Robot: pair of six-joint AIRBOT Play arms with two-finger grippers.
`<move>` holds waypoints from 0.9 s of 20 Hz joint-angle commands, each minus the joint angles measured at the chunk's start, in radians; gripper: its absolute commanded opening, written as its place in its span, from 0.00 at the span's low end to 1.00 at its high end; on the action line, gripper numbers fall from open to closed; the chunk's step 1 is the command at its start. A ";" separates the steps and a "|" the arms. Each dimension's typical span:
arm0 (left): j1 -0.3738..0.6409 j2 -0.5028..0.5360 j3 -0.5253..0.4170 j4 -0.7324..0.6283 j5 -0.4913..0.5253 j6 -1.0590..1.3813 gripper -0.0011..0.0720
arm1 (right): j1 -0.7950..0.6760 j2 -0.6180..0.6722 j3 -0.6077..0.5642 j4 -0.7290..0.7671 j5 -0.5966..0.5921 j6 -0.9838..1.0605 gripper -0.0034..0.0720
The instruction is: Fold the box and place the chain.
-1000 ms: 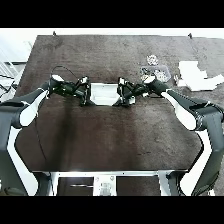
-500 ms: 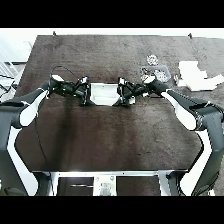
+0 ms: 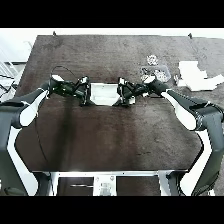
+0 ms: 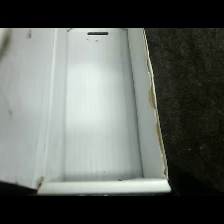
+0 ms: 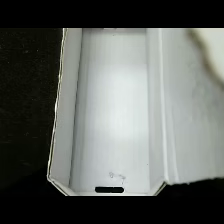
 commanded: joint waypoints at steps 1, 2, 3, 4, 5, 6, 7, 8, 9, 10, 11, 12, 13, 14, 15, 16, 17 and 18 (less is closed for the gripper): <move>0.000 0.000 0.000 0.000 -0.002 0.000 0.67 | -0.001 0.001 0.001 0.001 0.006 0.003 0.90; 0.000 0.000 0.000 0.000 -0.002 0.000 0.67 | -0.006 0.003 0.001 0.000 0.009 0.005 0.96; 0.000 0.000 0.000 0.000 -0.002 0.000 0.67 | -0.013 0.006 0.001 -0.001 0.018 0.008 0.96; 0.000 0.000 0.000 0.000 -0.002 0.000 0.67 | -0.020 0.010 0.001 -0.001 0.028 0.008 0.96; 0.000 0.000 0.000 0.000 -0.003 0.000 0.67 | -0.027 0.016 0.001 0.000 0.036 0.015 0.96; 0.000 0.000 0.000 0.001 -0.002 0.000 0.67 | -0.032 0.021 0.000 -0.001 0.035 0.018 0.96; 0.000 0.000 0.000 0.001 -0.002 0.000 0.67 | -0.039 0.027 0.001 0.000 0.035 0.023 0.96; 0.000 0.000 0.000 0.001 -0.002 0.000 0.67 | -0.041 0.031 0.001 -0.001 0.035 0.030 1.00; 0.000 0.000 0.000 0.001 -0.002 0.000 0.67 | -0.046 0.036 0.001 -0.005 0.035 0.031 1.00; 0.000 0.000 0.000 0.002 -0.002 0.000 0.67 | -0.050 0.044 0.001 -0.020 0.035 0.036 1.00; 0.000 0.000 0.000 0.002 -0.002 0.000 0.67 | -0.055 0.055 0.001 -0.043 0.036 0.055 1.00; 0.000 0.000 0.000 0.001 -0.002 0.000 0.67 | -0.063 0.066 0.000 -0.078 0.038 0.069 1.00; 0.000 0.000 0.000 0.001 -0.002 0.000 0.67 | -0.070 0.081 0.001 -0.126 0.038 0.091 1.00; 0.000 0.000 0.000 0.001 -0.002 0.000 0.67 | -0.076 0.095 0.001 -0.154 0.042 0.114 1.00; 0.000 0.000 0.000 0.001 -0.002 0.000 0.67 | -0.084 0.109 0.001 -0.175 0.050 0.129 1.00; 0.000 0.000 0.000 0.001 -0.002 0.000 0.67 | -0.093 0.122 0.001 -0.184 0.061 0.144 1.00; 0.000 0.000 0.000 0.001 -0.001 0.000 0.67 | -0.101 0.135 0.001 -0.192 0.078 0.145 1.00; 0.000 0.000 0.000 0.001 -0.001 0.000 0.67 | -0.107 0.150 0.001 -0.195 0.091 0.163 1.00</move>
